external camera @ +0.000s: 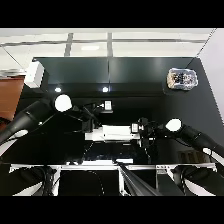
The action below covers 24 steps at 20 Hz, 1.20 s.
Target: Fold the box and place the chain.
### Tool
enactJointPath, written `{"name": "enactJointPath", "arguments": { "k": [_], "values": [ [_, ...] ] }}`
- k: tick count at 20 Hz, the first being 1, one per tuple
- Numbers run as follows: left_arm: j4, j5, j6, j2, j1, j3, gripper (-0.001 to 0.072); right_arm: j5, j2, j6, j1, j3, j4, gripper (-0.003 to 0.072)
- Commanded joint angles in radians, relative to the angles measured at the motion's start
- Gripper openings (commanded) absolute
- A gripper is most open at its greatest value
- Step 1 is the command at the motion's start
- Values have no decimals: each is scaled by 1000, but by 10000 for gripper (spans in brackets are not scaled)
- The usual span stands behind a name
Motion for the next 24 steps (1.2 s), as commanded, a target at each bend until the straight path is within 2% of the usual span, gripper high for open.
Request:
{"name": "enactJointPath", "arguments": {
  "k": [1,2,4,6,8,9,11,13,14,16,17,19,22,24],
  "values": [
    [66,-193,-240,63,0,3,219,4,-1,-4,0,-1,-8,121],
    [56,-249,-267,62,0,2,30,5,-1,-3,0,-1,-8,128],
    [-34,-305,-337,61,0,-23,26,5,-1,4,0,-1,-8,127],
    [-233,-286,-355,61,0,-90,26,5,-1,9,0,-1,-7,127],
    [-455,-192,-291,62,0,-181,25,5,-1,23,0,-1,-7,127],
    [-527,-135,-185,66,1,-219,24,5,-1,29,0,-1,-7,127],
    [-682,64,-115,85,27,-279,24,5,-1,42,0,-1,-8,127],
    [-945,220,56,100,64,-323,24,5,-1,45,0,-1,-8,128],
    [-1035,290,113,99,77,-333,25,5,-1,45,0,-1,-8,127],
    [-1046,414,163,86,69,-334,25,5,-1,45,0,-1,-8,127],
    [-983,436,168,65,66,-326,26,5,-1,45,0,-1,-8,128],
    [-858,429,121,16,66,-294,25,5,-1,45,0,-1,-8,127],
    [-842,428,108,-43,66,-259,25,5,-1,45,0,-1,-8,127],
    [-752,366,108,-84,67,-231,26,5,-1,45,0,-1,-7,128]
  ]
}}
